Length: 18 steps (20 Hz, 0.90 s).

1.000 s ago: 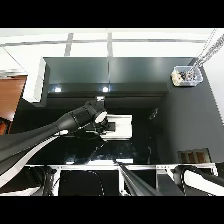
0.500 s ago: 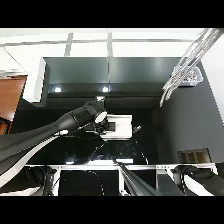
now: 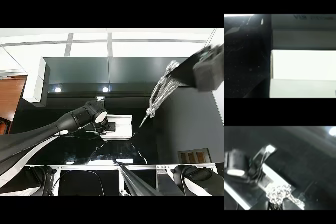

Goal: Fold the box and place the chain.

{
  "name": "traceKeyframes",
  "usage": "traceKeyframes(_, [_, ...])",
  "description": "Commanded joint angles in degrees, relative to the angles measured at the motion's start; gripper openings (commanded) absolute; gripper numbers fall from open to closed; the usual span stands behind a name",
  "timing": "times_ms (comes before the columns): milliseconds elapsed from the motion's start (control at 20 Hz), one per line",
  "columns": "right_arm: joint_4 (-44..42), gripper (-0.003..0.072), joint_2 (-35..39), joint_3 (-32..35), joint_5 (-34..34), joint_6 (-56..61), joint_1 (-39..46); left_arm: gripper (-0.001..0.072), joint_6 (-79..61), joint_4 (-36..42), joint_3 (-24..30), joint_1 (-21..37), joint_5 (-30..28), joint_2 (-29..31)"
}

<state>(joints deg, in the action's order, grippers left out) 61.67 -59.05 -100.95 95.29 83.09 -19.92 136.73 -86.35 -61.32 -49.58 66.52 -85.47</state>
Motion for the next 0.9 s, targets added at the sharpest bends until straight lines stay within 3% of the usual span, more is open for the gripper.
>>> traceKeyframes(0, [-4.2,0.001,0.0,4.6,-0.3,-2.5,-2.0,0.0026,0.0,0.0,0.0,0.0,0.0,0.0])
traceKeyframes(450, [-13.2,0.0014,0.0,11.7,-9.1,-4.9,-2.0,0.0025,0.0,0.0,0.0,0.0,0.0,0.0])
traceKeyframes(850, [-16.0,0.0014,0.0,11.9,-13.8,-4.9,-3.1,0.0025,0.0,0.0,0.0,0.0,0.0,0.0])
